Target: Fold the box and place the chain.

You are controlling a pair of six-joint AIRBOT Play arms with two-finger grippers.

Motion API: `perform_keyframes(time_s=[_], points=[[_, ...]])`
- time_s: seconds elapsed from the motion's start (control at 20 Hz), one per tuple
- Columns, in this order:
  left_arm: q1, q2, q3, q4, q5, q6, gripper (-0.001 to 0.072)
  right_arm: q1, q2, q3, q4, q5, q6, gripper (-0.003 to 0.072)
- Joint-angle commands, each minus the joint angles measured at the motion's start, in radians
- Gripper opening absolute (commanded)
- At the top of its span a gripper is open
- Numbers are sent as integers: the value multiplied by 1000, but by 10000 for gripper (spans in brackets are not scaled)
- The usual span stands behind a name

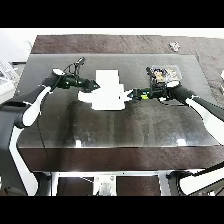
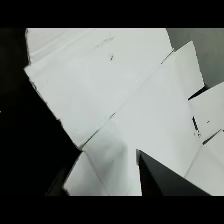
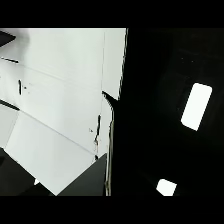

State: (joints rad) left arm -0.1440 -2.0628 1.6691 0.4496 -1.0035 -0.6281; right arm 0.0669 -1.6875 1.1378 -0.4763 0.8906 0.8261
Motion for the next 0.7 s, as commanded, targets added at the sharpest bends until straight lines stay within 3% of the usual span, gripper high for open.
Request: perform_keyframes(time_s=[0.0,0.05,0.1,0.55,0.6,0.65], points=[[-1,-3,1,-16,0,10,461,0,0,1,0,0,0,3],[-1,-3,1,-16,-1,20,385,0,0,1,0,0,0,3],[-1,-3,1,-21,-1,31,364,0,0,1,0,0,0,3],[-1,-3,1,-34,-26,61,333,0,0,1,0,0,0,3],[-1,-3,1,-34,-25,61,200,0,0,1,0,0,0,3],[-1,-3,1,-34,-21,61,132,0,0,1,0,0,0,3]])
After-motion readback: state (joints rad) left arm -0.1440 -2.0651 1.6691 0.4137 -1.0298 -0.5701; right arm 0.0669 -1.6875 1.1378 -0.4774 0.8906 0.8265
